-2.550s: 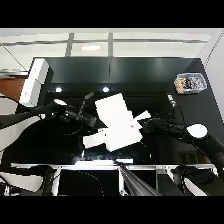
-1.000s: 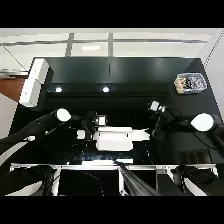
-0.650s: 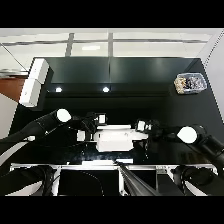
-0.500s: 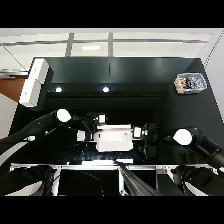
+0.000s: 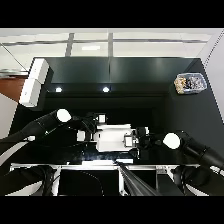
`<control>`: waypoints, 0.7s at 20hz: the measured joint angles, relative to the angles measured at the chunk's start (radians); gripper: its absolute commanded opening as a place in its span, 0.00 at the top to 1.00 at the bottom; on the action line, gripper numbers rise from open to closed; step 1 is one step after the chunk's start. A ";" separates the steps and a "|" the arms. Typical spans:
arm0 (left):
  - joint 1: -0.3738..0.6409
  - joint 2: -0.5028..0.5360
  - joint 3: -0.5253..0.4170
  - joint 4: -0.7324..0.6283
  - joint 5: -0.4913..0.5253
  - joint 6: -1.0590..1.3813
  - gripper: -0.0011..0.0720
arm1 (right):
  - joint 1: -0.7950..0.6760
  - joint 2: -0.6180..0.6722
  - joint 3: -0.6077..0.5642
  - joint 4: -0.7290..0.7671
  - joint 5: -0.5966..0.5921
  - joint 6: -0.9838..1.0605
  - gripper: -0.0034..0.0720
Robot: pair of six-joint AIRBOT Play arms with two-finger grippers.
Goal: Fold the box and place the chain.
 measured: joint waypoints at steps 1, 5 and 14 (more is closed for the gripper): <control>0.000 0.000 0.000 0.000 0.000 0.000 0.94 | 0.010 -0.002 0.002 0.004 -0.018 0.002 0.08; 0.000 0.000 0.000 0.001 0.000 0.000 0.94 | 0.008 0.009 0.038 -0.019 -0.057 0.073 0.08; -0.002 0.000 0.000 0.000 0.000 -0.002 0.94 | -0.078 0.035 0.093 -0.061 -0.014 0.141 0.08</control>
